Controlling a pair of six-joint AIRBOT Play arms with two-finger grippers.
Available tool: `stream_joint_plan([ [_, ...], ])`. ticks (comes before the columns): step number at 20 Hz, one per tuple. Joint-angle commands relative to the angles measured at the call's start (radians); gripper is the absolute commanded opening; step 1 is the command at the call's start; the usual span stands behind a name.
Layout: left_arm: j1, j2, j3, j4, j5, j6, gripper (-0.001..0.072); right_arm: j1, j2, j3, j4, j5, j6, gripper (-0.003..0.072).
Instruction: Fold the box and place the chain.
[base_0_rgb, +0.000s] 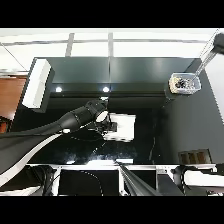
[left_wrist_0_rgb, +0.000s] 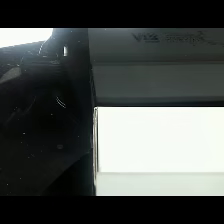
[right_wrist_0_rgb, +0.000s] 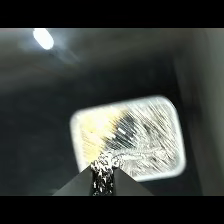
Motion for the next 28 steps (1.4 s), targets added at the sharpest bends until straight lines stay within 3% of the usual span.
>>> stream_joint_plan([
  [1, 0.000, 0.000, 0.001, 0.000, 0.000, 0.000, 0.0030, 0.001, 0.131, 0.001, 0.138, -0.016, -0.055, 0.0008],
  [9, 0.001, 0.000, 0.001, 0.000, 0.001, 0.000, 0.0030, 0.002, 0.325, 0.001, 0.266, -0.008, -0.098, 0.0008],
  [13, 0.000, 0.000, 0.001, 0.000, 0.001, 0.000, 0.0030, 0.085, 0.381, 0.001, 0.312, 0.017, -0.116, 0.0008],
  [28, 0.001, 0.000, 0.001, 0.001, 0.004, 0.000, 0.0030, 0.421, 0.431, -0.002, 0.344, 0.271, -0.112, 0.0008],
])
